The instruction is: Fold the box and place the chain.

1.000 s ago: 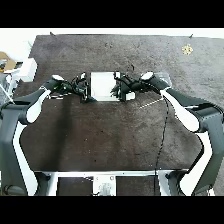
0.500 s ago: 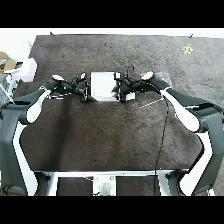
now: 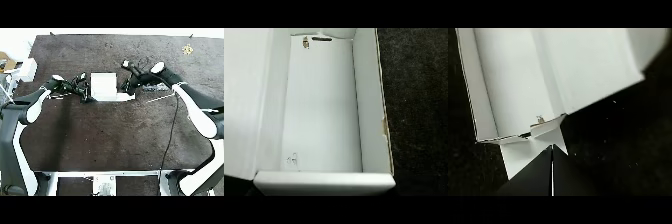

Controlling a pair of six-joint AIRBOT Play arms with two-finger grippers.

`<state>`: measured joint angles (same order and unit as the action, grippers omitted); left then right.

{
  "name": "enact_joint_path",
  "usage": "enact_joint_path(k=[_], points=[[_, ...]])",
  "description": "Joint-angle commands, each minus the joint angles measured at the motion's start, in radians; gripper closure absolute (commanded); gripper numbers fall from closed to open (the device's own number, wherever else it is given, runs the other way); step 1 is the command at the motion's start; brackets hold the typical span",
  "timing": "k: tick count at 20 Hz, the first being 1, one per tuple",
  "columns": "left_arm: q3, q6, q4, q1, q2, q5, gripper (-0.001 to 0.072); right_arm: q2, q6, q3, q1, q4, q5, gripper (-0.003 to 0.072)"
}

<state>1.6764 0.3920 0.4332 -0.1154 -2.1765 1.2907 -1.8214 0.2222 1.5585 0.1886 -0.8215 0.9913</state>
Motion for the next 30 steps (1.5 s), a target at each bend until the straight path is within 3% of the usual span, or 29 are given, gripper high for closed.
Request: enact_joint_path(k=[1, 4, 6, 9, 12, 18, 25, 26, 27, 28, 30], points=[[0.0, 0.001, 0.0, 0.0, 0.0, 0.0, 0.0256, 0.105, 0.423, 0.005, -0.039, -0.126, -0.005, 0.0684], [0.0, 0.001, 0.001, 0.0, 0.0, 0.0, 0.0256, 0.133, 0.74, 0.003, -0.109, -0.141, 0.076, 0.0684], [0.0, 0.001, 0.0, 0.0, 0.0, 0.0, 0.0256, 0.123, 0.839, -0.014, -0.155, -0.14, 0.147, 0.0684], [0.0, 0.001, 0.0, 0.0, 0.0, 0.0, 0.0256, 0.108, 0.882, -0.088, -0.201, -0.139, 0.109, 0.0684], [0.0, 0.001, 0.0, 0.0, 0.0, 0.0, 0.0256, 0.074, 0.882, -0.144, -0.216, -0.093, 0.076, 0.0684], [0.0, 0.001, 0.001, 0.0, 0.0, 0.0, 0.0256, -0.028, 0.864, -0.146, -0.209, 0.013, 0.042, 0.0684], [0.0, 0.001, 0.001, 0.0, 0.0, 0.0, 0.0256, -0.09, 0.672, -0.146, -0.154, 0.306, 0.084, 0.0683], [0.0, 0.001, 0.0, 0.0, 0.0, 0.0, 0.0256, -0.09, 0.652, -0.145, -0.153, 0.354, 0.101, 0.0673], [0.0, 0.001, 0.0, 0.0, 0.0, 0.0, 0.0256, -0.09, 0.628, -0.145, -0.153, 0.404, 0.123, 0.0492], [0.0, 0.001, 0.0, 0.0, 0.0, 0.0, 0.0256, -0.09, 0.622, -0.143, -0.153, 0.44, 0.142, 0.0441], [0.0, 0.001, 0.0, 0.0, 0.0, 0.0, 0.0256, -0.089, 0.623, -0.129, -0.151, 0.46, 0.163, 0.0422]])
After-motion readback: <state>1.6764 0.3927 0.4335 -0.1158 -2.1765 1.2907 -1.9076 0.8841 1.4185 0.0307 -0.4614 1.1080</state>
